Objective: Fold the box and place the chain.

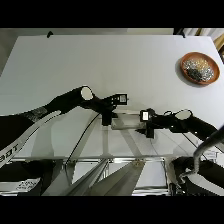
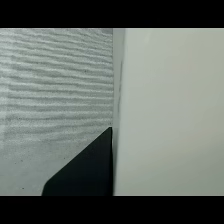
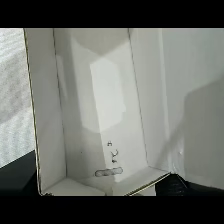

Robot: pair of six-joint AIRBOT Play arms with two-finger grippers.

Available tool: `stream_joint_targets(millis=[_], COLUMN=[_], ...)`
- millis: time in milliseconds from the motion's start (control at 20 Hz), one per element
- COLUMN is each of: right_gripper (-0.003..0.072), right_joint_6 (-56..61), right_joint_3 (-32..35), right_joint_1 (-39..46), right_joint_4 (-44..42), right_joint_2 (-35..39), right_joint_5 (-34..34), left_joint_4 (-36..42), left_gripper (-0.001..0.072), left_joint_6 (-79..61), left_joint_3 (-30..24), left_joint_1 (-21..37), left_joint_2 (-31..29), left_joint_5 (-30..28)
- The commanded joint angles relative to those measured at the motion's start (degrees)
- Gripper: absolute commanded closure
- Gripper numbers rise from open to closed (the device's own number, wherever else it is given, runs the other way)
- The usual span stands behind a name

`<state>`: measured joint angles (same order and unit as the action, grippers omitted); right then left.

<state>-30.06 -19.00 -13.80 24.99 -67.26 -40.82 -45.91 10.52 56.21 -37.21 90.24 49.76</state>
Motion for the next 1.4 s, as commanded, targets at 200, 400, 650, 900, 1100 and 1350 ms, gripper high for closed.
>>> stream_joint_targets(millis=[200, 400, 650, 900, 1100, 1350], right_gripper=[0.0392, 0.0336, 0.0189, 0.01, 0.0255, 0.0349], right_joint_6=[0.0, 0.0, 0.0, 0.0, 0.0, 0.0], right_joint_3=[0.0, 0.0, 0.0, 0.0, 0.0, 0.0], right_joint_1=[-0.1, 0.0, 0.0, 0.0, 0.0, 0.0], right_joint_4=[0.0, -0.3, -2.4, -4.1, -4.7, -4.7], right_joint_2=[0.0, 0.0, 0.0, 0.0, 0.0, 0.0], right_joint_5=[-0.9, -2.6, -5.1, -6.1, -5.7, -1.7], left_joint_4=[0.0, 0.0, 0.0, 0.0, 0.0, 0.0], left_gripper=[0.0698, 0.0698, 0.0698, 0.0698, 0.0698, 0.0698], left_joint_6=[0.0, 0.0, 0.0, 0.0, 0.0, 0.0], left_joint_3=[0.0, 0.0, 0.0, 0.0, 0.0, 0.0], left_joint_1=[0.0, 0.0, 0.0, 0.0, 0.0, 0.0], left_joint_2=[0.0, 0.0, 0.0, 0.0, 0.0, 0.0], left_joint_5=[0.0, 0.0, 0.0, 0.0, 0.0, 0.0])
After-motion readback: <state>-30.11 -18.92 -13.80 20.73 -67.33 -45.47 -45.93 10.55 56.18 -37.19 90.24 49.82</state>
